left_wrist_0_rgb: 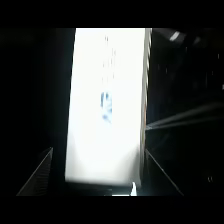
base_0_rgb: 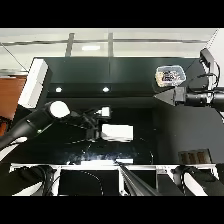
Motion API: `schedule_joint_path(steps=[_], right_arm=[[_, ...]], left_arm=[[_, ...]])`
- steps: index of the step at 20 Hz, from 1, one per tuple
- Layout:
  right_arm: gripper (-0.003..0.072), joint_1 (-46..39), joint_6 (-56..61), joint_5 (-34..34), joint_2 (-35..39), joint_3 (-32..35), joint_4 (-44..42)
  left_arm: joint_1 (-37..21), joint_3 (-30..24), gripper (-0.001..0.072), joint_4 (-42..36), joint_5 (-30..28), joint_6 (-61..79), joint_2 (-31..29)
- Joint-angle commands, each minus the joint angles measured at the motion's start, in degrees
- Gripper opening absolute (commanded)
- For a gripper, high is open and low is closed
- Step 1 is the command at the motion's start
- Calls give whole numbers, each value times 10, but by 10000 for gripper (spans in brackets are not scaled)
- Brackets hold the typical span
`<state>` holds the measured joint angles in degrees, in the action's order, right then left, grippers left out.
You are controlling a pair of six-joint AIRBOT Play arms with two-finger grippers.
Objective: Fold the box and place the chain.
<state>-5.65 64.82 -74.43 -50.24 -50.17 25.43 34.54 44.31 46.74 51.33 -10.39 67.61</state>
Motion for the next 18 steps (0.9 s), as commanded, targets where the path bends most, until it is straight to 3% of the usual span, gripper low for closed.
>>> schedule_joint_path(steps=[1, 5, 18], right_arm=[[13, -6, 9, 14, 4, -1, 11], [12, -6, 23, 14, 4, -1, 28], [13, -6, 23, 16, 4, -1, 38]], left_arm=[[63, 58, 711, 3, -35, -19, 66], [70, 88, 711, -33, -50, -23, 133], [50, 90, 711, -40, 2, -23, 116]])
